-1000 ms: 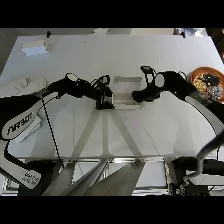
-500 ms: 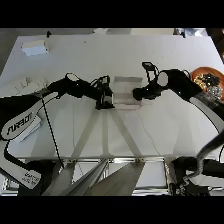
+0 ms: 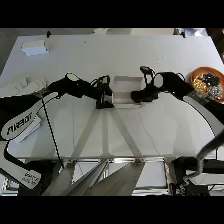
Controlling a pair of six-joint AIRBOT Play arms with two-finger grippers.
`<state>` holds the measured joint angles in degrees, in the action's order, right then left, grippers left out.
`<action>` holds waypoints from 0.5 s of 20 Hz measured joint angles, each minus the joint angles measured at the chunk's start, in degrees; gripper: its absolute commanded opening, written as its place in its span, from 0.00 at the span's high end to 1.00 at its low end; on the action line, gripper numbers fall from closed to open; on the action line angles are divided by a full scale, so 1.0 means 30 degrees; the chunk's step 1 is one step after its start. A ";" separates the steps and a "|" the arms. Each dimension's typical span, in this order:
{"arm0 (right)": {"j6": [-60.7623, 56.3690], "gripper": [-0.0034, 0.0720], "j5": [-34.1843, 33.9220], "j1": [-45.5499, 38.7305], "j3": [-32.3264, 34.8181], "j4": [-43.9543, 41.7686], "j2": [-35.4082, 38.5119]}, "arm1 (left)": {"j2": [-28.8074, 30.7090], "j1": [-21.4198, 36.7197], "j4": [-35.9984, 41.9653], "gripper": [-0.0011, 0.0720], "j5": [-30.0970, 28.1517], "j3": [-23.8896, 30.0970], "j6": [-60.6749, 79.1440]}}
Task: Fold the box and place the chain.
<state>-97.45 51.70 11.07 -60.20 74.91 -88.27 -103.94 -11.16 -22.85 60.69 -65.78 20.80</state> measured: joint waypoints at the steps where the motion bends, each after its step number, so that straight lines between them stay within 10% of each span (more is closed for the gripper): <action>1: 0.0000 0.51 -0.0007 0.0000 0.0000 -0.0102 -0.0146 | 0.0000 0.0000 0.0007 0.60 0.0000 0.0000 0.0000; 4: -0.0044 0.94 -0.0146 -0.0015 -0.0015 -0.0211 -0.0393 | 0.0000 0.0000 0.0044 0.60 -0.0029 0.0007 -0.0007; 8: -0.0131 0.93 -0.0255 0.0087 -0.0022 -0.0255 -0.0510 | 0.0015 0.0007 0.0168 0.60 0.0080 -0.0015 -0.0051; 10: 0.0036 0.60 -0.0408 0.0197 -0.0022 -0.0182 -0.0539 | 0.0015 -0.0007 -0.0109 0.60 -0.0138 -0.0015 0.0066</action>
<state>-97.34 50.48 11.66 -60.27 74.37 -89.89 -103.90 -11.18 -23.18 60.27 -65.82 20.99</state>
